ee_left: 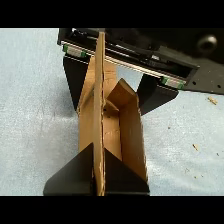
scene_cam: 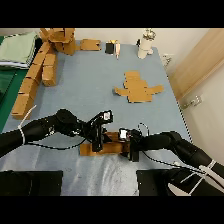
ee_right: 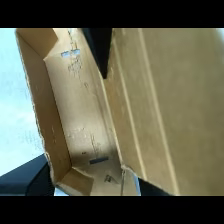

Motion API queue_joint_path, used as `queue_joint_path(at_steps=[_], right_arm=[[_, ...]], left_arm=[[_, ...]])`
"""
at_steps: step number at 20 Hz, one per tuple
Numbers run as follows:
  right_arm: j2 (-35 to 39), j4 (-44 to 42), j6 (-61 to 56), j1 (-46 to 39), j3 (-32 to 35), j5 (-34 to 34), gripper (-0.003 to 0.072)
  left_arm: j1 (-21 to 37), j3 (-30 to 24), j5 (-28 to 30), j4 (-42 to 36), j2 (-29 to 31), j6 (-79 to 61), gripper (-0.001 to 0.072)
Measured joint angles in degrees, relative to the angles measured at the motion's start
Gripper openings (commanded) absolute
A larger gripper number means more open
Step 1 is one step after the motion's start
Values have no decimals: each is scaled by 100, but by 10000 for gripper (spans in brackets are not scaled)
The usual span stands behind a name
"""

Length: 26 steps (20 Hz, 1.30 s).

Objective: Fold the box.

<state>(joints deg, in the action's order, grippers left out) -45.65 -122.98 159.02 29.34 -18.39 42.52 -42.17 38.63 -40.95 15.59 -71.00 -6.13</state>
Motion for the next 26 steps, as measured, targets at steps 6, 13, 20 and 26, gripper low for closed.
queue_joint_path(at_steps=[6,13,20,26], right_arm=[[20,39,0,-4,-7,4,712],[-118,20,2,28,-7,2,697],[-339,17,192,162,-9,-2,610],[-363,44,245,175,-9,-2,516]], left_arm=[[0,0,0,2,0,-2,15],[0,0,-2,0,0,-2,14],[0,0,-4,4,0,-2,14],[0,0,-4,4,0,-2,14]])
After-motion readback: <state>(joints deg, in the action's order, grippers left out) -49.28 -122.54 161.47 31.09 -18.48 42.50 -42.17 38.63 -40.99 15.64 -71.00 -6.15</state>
